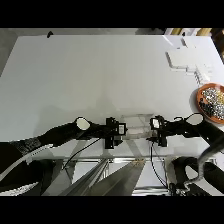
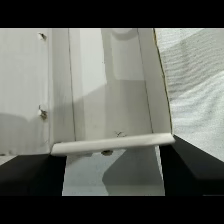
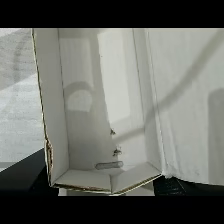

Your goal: Fold the box and place the chain.

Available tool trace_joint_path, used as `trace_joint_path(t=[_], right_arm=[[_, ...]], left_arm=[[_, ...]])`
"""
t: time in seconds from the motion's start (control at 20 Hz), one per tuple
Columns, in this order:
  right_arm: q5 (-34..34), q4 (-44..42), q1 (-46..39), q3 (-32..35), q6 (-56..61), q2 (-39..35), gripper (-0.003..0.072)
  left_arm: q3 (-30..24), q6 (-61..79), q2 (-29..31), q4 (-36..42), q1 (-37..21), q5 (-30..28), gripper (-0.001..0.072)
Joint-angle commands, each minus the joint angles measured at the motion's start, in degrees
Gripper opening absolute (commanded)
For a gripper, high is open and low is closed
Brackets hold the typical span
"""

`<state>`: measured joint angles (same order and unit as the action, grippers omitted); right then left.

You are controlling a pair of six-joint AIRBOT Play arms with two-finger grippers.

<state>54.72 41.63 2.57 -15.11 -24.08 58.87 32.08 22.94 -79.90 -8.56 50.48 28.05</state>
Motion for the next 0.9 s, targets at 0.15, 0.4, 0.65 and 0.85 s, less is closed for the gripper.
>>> trace_joint_path(t=[0.15, 0.4, 0.65, 0.85], right_arm=[[-0.2, 3.1, 0.04, -0.11, 0.07, -2.21, 0.0249], [0.55, 6.43, 0.04, -0.11, 10.88, -6.84, 0.0699], [6.27, 19.82, 0.04, -0.11, 25.64, -16.35, 0.0694], [7.26, 21.05, 0.04, -0.13, 33.14, -26.08, 0.0687]], left_arm=[[-0.04, 0.0, 0.04, 0.0, -0.02, 0.04, 0.0207], [-0.04, 0.0, 0.04, -0.02, -0.02, 0.04, 0.0207], [-0.04, 0.0, 0.04, -0.02, -0.02, 0.04, 0.0207], [-0.04, 0.0, 0.04, 0.0, -0.02, 0.04, 0.0207]])
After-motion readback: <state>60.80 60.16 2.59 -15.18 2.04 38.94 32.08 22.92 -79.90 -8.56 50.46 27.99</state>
